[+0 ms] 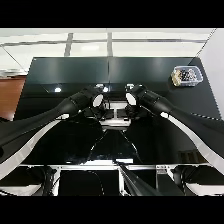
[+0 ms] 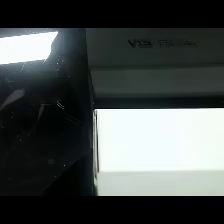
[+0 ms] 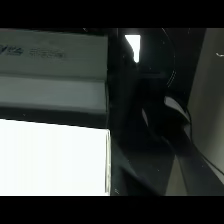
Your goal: Fold the box and place the chain.
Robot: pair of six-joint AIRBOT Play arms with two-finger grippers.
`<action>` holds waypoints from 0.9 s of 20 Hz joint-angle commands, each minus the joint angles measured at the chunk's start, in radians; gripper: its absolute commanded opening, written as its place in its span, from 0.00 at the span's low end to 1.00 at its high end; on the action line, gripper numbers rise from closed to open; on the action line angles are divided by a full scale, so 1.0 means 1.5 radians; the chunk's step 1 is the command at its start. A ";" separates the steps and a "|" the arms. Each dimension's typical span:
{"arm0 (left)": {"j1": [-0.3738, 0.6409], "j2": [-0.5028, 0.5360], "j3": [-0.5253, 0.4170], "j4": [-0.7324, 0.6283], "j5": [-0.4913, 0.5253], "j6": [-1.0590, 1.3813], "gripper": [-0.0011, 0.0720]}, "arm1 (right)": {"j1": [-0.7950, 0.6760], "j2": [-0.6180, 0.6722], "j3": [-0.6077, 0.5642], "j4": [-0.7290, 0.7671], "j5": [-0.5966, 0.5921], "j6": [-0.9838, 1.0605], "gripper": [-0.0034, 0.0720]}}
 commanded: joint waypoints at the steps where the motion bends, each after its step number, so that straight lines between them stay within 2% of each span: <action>1: 0.001 0.001 0.000 0.001 0.001 0.000 0.06 | 0.000 0.000 -0.005 0.002 -0.001 -0.004 0.06; 6: 0.001 0.001 0.000 0.001 0.001 0.000 0.06 | 0.001 0.001 -0.004 0.005 -0.021 -0.004 0.06; 7: 0.001 0.001 0.000 0.001 0.001 0.000 0.06 | 0.001 0.002 -0.004 0.005 -0.021 -0.004 0.16; 8: 0.001 0.001 0.000 0.001 0.001 0.000 0.06 | 0.001 0.007 -0.004 0.005 -0.021 -0.005 0.42; 11: 0.001 0.001 0.000 0.001 0.001 0.000 0.06 | -0.001 0.050 -0.004 -0.006 -0.021 -0.049 0.42; 14: 0.001 0.001 0.000 0.001 0.001 0.000 0.06 | -0.001 0.142 -0.004 -0.038 0.018 -0.107 0.42; 16: 0.001 0.001 0.000 0.001 0.001 0.000 0.06 | -0.001 0.221 -0.010 -0.151 0.047 -0.109 0.42; 18: 0.001 0.001 0.000 0.000 0.001 0.000 0.06 | -0.022 0.284 -0.053 -0.341 0.041 -0.069 0.42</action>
